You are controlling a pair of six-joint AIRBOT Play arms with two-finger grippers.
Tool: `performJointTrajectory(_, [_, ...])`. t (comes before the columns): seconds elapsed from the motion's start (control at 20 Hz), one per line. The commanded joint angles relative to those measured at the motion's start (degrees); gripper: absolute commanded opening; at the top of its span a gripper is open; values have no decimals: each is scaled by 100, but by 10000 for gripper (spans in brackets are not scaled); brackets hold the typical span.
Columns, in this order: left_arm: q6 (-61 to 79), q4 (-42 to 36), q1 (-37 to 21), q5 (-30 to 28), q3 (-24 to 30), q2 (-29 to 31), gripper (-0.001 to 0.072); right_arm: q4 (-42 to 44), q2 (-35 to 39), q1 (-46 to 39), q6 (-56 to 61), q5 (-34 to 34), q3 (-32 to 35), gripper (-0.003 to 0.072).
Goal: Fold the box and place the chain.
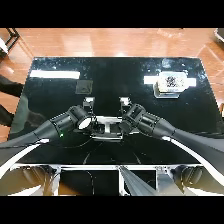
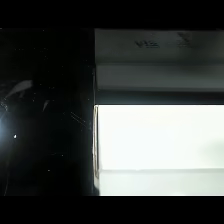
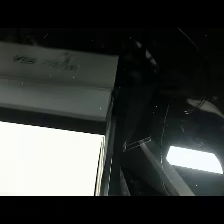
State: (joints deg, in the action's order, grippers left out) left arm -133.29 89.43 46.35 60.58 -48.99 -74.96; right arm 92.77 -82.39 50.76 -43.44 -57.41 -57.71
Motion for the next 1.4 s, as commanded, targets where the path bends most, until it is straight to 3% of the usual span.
performJointTrajectory(0.0, [0, 4, -2, -2, -4, -2, 21, 24, -28, 7, 39, 85, -7, 243])
performJointTrajectory(0.25, [0, 4, -2, -4, -4, -4, 21, 26, -28, 7, 109, 129, -9, 231])
performJointTrajectory(0.3, [0, 4, -2, -4, -4, -4, 21, 39, -28, 7, 103, 131, -7, 112])
performJointTrajectory(0.35, [0, 4, -2, -2, -4, -2, 21, 79, -28, 7, 101, 188, -7, 41])
performJointTrajectory(0.6, [0, 2, -2, -2, -4, -2, 21, 278, -26, 7, 101, 247, -9, 21])
performJointTrajectory(0.65, [4, 4, 0, 9, -4, -2, 21, 284, -24, 7, 98, 234, -11, 126])
performJointTrajectory(0.7, [4, 2, 9, 24, -4, -2, 21, 295, -9, 2, 79, 114, -37, 378])
performJointTrajectory(0.75, [4, 4, 9, 24, -4, -2, 21, 267, 28, 0, -81, -35, -92, 469])
performJointTrajectory(1.1, [2, 4, 7, 20, -4, -2, 21, 170, 28, 4, 17, -184, -170, 475])
performJointTrajectory(1.2, [4, 7, 7, 20, -4, -2, 21, 168, -59, 20, 20, -149, -170, 337])
performJointTrajectory(1.3, [2, 7, 7, 15, -4, -2, 21, 166, -98, 20, 240, -22, -170, 284])
performJointTrajectory(1.35, [4, 7, 7, 13, -4, -2, 21, 157, -118, 20, 249, -20, -170, 180])
